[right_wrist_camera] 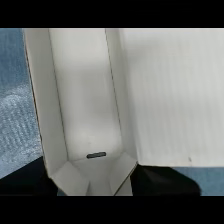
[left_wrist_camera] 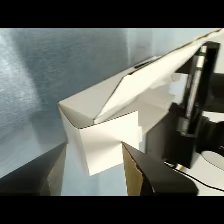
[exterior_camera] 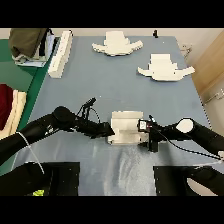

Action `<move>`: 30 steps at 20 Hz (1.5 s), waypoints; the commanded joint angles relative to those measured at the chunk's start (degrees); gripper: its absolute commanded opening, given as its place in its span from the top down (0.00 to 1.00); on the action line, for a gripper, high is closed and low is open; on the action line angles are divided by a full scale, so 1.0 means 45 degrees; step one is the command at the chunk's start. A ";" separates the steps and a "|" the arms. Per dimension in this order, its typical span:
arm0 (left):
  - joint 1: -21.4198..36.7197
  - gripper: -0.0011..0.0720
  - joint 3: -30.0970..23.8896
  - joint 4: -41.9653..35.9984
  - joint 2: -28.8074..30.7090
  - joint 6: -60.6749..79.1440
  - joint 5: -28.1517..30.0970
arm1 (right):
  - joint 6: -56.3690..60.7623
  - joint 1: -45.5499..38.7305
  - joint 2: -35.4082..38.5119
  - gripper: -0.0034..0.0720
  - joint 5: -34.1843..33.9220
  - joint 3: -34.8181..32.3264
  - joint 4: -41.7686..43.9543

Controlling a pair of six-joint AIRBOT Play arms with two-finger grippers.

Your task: Fold the box.

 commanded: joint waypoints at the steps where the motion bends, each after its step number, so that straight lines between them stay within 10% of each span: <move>1: -0.0957 0.25 0.0806 0.3823 0.0000 -0.3798 0.0194 | 0.0005 -0.0005 0.0000 0.23 0.0010 0.0005 0.0000; 12: -0.3682 0.27 0.3750 0.9190 -0.2176 -0.9602 -0.0971 | 0.0005 -0.0005 0.0005 0.23 0.0010 0.0005 0.0000; 30: -0.5076 0.28 0.5673 1.1016 -0.4041 -1.2143 -0.2803 | 0.0005 -0.0005 0.0005 0.23 0.0005 0.0005 0.0000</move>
